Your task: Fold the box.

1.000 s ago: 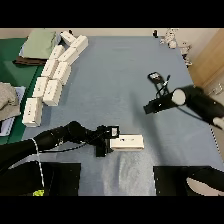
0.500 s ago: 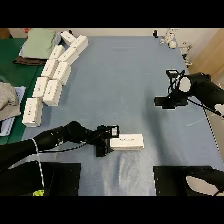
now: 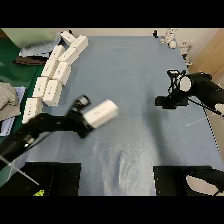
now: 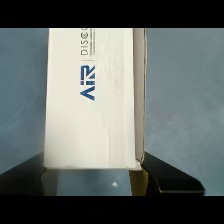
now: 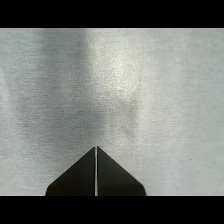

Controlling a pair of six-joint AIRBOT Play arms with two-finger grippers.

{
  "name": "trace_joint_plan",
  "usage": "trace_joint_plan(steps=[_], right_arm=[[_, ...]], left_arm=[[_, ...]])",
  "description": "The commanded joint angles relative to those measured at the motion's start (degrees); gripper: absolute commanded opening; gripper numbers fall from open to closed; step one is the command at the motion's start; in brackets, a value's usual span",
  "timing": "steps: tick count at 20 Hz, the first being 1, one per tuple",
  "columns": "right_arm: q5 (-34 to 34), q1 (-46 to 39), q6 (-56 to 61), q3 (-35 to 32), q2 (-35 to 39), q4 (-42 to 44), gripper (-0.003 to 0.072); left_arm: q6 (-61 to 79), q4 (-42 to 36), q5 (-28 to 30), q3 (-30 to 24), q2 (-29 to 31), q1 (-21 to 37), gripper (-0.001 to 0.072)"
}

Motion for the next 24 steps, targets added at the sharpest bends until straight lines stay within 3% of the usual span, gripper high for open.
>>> trace_joint_plan(steps=[1, 4, 9, 13, 21, 24], right_arm=[[0.0, 0.0, 0.1, 0.0, 0.0, 0.0, 0.002], [0.0, 0.0, 0.1, 0.0, 0.0, 0.0, 0.002], [0.0, 0.0, 0.1, 0.0, 0.0, 0.0, 0.002], [0.0, 0.0, 0.1, 0.0, 0.0, 0.0, 0.002], [0.0, 0.0, 0.1, 0.0, 0.0, 0.0, 0.002], [0.0, 0.0, 0.1, 0.0, 0.0, 0.0, 0.002]], left_arm=[[-23.7, 17.9, -11.8, 0.0, 10.4, 15.8, 0.0491], [-25.4, 18.8, -19.6, 0.0, 15.0, 28.4, 0.0491], [-29.4, 20.9, -21.3, -0.5, 15.6, 39.7, 0.0491], [-29.4, 21.6, -19.2, -1.9, 14.8, 41.9, 0.0491], [-27.2, 21.3, -4.9, -5.2, 7.0, 41.8, 0.0491], [-20.6, 18.4, -3.7, -5.2, 3.6, 41.8, 0.0491]])
